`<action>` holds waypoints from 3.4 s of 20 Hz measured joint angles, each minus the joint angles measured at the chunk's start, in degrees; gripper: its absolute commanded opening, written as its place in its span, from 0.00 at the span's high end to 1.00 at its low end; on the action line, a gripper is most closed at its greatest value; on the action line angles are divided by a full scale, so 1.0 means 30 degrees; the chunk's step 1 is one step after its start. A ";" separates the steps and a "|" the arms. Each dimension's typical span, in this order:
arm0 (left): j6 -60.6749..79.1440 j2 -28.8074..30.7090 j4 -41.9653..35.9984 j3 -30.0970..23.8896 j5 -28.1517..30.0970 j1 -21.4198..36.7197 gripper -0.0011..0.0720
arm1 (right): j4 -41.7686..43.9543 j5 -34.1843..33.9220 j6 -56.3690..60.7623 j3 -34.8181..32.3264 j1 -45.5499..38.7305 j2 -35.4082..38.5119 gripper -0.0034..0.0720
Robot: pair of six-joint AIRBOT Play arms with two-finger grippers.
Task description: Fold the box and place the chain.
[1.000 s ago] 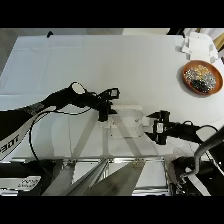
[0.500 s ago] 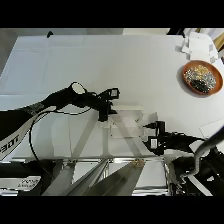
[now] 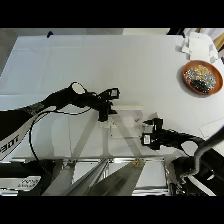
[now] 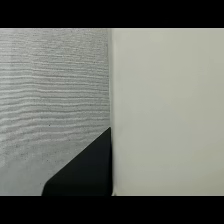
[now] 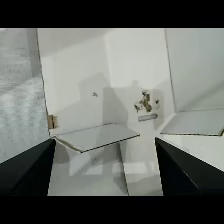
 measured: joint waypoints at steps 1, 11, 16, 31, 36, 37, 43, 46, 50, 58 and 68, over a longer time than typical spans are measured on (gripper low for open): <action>0.0000 0.0000 0.0007 0.0000 0.0000 0.0000 0.97 | 0.0131 0.0007 0.0044 0.0007 0.0022 -0.0036 0.04; 0.0007 0.0000 0.0007 0.0000 0.0007 0.0000 0.97 | 0.0510 -0.0729 0.0109 0.0066 0.0838 -0.0124 0.05; 0.0000 0.0000 0.0000 0.0000 0.0007 0.0000 0.97 | 0.0481 -0.1945 0.0109 0.0758 0.0736 -0.0153 0.05; 0.0000 0.0000 0.0000 0.0000 0.0015 0.0000 0.97 | 0.0568 0.2288 -0.0277 0.4204 -0.2841 -0.3315 0.05; 0.0000 0.0000 0.0000 0.0000 0.0022 0.0000 0.97 | 0.2441 0.3475 -0.2703 0.4641 -0.3789 -0.4240 0.05; 0.0000 0.0000 0.0000 0.0000 0.0022 0.0000 0.97 | 0.2856 0.3687 -0.3220 0.4692 -0.3942 -0.4408 0.05; 0.0000 0.0000 0.0000 0.0000 0.0015 0.0000 0.97 | 0.3920 0.4612 -0.4830 0.5297 -0.5049 -0.5377 0.05; 0.0000 0.0000 0.0000 0.0000 0.0015 0.0000 0.97 | 0.4262 0.5100 -0.5304 0.5814 -0.5421 -0.6047 0.05; 0.0000 0.0000 0.0000 0.0000 0.0007 0.0000 0.97 | 0.4503 0.5887 -0.5617 0.6528 -0.5617 -0.7264 0.05; 0.0015 0.0000 0.0000 0.0000 -0.0015 0.0000 0.97 | 0.5391 0.6951 -0.7592 0.7016 -0.5690 -0.9267 0.05; 0.0015 0.0007 0.0036 0.0000 -0.0029 0.0000 0.97 | 0.6980 0.7832 -0.9500 0.7220 -0.5705 -1.1111 0.07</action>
